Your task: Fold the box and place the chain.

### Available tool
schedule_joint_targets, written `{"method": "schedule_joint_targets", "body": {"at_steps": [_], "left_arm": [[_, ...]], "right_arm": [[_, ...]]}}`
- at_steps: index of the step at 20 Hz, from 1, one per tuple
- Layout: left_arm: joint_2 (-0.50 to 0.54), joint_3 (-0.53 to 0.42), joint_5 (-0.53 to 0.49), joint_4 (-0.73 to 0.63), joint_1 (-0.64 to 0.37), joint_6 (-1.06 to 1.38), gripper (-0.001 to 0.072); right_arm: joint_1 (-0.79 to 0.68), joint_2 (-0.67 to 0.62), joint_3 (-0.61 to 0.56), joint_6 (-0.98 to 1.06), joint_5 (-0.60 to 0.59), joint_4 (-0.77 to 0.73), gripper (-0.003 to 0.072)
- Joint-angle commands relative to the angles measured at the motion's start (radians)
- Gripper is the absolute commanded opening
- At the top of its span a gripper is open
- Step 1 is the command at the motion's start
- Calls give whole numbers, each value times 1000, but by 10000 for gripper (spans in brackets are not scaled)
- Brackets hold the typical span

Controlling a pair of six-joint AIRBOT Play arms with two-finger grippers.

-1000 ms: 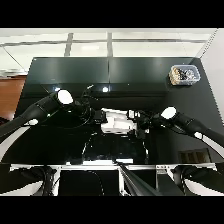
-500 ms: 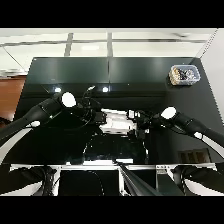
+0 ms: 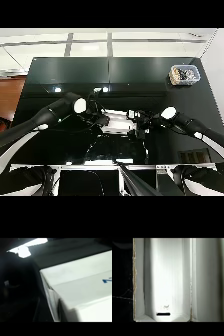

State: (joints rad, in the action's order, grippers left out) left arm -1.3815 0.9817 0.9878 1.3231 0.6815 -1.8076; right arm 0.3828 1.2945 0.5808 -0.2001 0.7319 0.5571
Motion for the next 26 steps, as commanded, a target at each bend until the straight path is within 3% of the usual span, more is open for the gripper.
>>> {"method": "schedule_joint_targets", "body": {"at_steps": [1, 9, 13, 23, 26], "left_arm": [[-58, 94, 137, 165, 69, -141, 283], [-126, 142, 175, 190, 148, -366, 285], [-169, 195, 211, 319, 199, -408, 285], [-186, 211, 219, 308, 169, -407, 285], [-186, 211, 194, 248, 147, -407, 284]], "right_arm": [[0, 0, 0, 0, 1, 0, 75], [0, 0, 0, 0, 1, 1, 74], [0, 0, 0, 0, 2, 1, 74], [0, 0, 0, 0, 2, 1, 75], [0, 0, 0, 0, 2, 1, 75]]}}
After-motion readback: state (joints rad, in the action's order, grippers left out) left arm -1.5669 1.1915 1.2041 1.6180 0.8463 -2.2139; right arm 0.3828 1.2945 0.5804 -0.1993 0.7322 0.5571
